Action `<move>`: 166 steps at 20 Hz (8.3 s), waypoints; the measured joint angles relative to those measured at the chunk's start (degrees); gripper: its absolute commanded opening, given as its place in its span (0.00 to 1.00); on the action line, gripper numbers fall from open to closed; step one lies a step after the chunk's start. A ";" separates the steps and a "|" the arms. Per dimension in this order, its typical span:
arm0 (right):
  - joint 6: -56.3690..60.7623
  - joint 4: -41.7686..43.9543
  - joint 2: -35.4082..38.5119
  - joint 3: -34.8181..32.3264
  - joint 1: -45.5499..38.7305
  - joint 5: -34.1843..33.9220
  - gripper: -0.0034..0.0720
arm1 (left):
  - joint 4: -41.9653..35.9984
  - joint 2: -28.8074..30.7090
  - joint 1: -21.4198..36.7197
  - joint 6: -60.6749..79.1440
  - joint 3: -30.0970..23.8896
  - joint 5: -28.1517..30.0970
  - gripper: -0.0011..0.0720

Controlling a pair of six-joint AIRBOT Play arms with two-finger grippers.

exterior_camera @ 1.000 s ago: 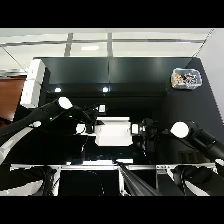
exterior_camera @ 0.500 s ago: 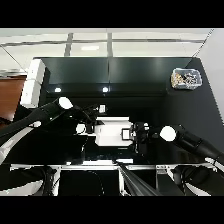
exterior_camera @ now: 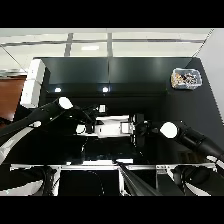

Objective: Fold the box and place the chain.

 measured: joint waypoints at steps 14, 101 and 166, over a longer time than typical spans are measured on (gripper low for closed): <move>-7.69 13.35 0.00 0.48 -9.35 4.31 0.98 | -0.02 0.00 0.00 0.20 0.00 -0.26 0.05; -15.93 14.80 -16.44 3.96 -6.58 4.70 0.62 | 15.26 14.40 6.14 -41.53 5.38 -17.46 0.05; -14.43 13.75 -16.48 3.96 -6.54 2.21 0.45 | -8.31 9.73 6.60 4.63 -9.22 -4.09 0.31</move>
